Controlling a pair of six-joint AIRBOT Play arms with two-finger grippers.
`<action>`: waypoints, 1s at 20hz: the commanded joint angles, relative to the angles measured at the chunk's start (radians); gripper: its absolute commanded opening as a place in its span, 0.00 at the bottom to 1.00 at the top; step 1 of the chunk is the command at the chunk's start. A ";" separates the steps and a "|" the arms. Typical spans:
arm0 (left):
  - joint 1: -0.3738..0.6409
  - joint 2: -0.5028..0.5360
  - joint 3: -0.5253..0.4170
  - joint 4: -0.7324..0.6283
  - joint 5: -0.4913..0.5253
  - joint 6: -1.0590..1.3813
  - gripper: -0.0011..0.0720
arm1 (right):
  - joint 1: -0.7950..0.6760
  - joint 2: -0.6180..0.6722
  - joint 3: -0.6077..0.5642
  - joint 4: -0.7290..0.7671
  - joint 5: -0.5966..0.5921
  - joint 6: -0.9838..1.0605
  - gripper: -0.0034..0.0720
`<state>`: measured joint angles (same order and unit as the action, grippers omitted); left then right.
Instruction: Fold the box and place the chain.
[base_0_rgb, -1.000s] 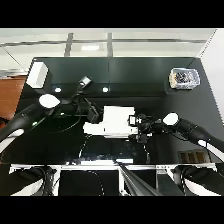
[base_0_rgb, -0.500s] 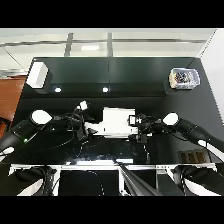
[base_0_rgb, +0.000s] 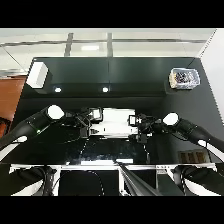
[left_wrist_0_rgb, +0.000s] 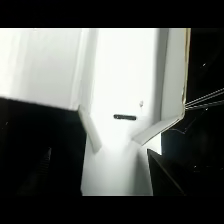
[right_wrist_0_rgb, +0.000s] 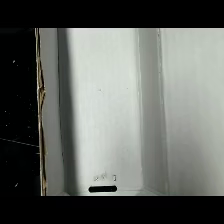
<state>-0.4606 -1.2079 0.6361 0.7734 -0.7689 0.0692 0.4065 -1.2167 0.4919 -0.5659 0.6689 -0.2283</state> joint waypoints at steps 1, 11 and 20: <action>-0.008 -0.027 0.027 -0.034 -0.066 0.040 0.82 | 0.001 0.000 0.000 0.000 0.001 0.000 0.25; -0.094 -0.060 0.027 -0.165 0.003 0.033 0.32 | 0.001 0.000 0.000 0.000 0.001 0.000 0.25; -0.110 -0.084 0.027 -0.180 0.055 -0.024 0.11 | 0.001 0.000 0.000 0.000 0.001 0.000 0.25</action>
<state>-0.5762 -1.2900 0.6628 0.5991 -0.7242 0.0639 0.4065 -1.2167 0.4919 -0.5655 0.6701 -0.2279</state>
